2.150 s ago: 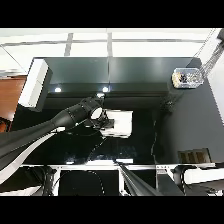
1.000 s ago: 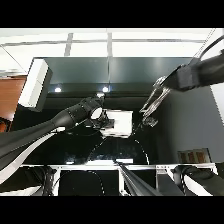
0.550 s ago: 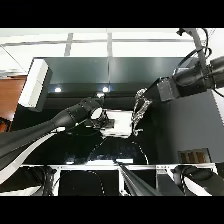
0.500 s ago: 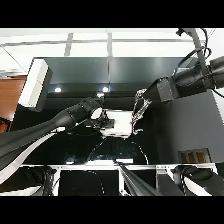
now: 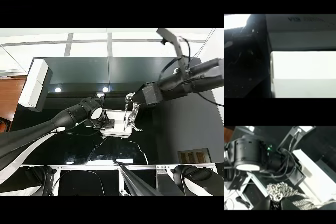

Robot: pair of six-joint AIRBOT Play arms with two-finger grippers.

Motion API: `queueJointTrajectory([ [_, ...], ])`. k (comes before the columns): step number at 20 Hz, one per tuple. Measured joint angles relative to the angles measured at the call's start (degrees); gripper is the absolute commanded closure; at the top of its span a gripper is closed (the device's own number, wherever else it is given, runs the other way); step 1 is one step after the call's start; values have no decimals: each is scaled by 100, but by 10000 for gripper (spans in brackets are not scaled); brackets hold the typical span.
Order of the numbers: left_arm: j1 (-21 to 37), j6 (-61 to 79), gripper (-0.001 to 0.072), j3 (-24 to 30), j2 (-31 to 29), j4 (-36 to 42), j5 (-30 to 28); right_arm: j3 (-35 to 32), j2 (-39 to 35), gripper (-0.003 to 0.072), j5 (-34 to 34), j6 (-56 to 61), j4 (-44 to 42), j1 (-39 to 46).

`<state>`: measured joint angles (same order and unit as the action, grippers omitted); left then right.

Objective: Fold the box and place the chain.

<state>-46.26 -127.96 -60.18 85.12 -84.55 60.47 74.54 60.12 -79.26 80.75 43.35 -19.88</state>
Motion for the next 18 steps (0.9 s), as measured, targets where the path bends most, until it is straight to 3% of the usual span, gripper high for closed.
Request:
queueJointTrajectory([
  [5,0,0,678,0,-2,0,0,-570,201,674,363,-105,9,-181],
  [13,0,0,679,0,-2,0,2,-2133,555,671,1797,-79,2,-343],
  [14,0,0,679,0,-2,0,0,-2201,634,597,1923,-79,-4,-356],
  [15,0,0,678,0,-2,0,2,-2247,693,385,2006,-74,-20,-367],
  [18,0,0,679,0,-2,0,2,-2315,780,353,2059,-74,-13,-334],
])
